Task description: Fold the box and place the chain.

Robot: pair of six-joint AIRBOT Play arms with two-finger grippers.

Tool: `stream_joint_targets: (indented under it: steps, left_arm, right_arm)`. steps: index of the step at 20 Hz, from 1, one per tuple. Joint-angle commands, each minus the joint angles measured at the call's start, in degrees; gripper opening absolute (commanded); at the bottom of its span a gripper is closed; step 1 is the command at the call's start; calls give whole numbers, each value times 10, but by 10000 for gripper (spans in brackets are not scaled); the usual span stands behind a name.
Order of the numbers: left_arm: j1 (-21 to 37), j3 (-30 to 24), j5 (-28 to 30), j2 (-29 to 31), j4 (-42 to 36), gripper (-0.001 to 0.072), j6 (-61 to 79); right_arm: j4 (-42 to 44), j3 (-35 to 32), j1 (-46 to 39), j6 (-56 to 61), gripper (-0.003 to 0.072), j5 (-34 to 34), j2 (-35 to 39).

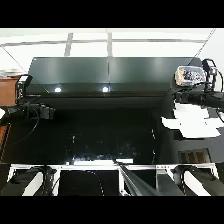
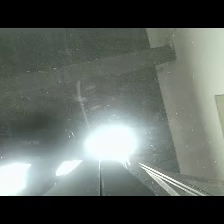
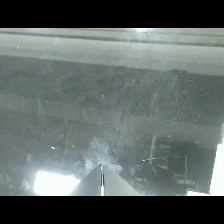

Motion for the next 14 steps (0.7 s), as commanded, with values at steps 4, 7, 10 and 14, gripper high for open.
stream_joint_targets:
  steps: [4, 7, 10, 14]
  left_arm:
    - [0, 0, 0, 2, 0, 30, 0]
    - [0, 0, 0, 2, 0, 30, 0]
    - [0, 0, 0, 2, 0, 30, 0]
    - [0, 0, 18, 1, -7, 30, 0]
  right_arm:
    - [0, 0, 0, 0, 18, 0, 0]
    - [0, 0, 0, 0, 18, 0, 0]
    - [0, 0, 0, 0, 18, 0, 0]
    - [10, 0, 0, 0, 18, -9, 0]
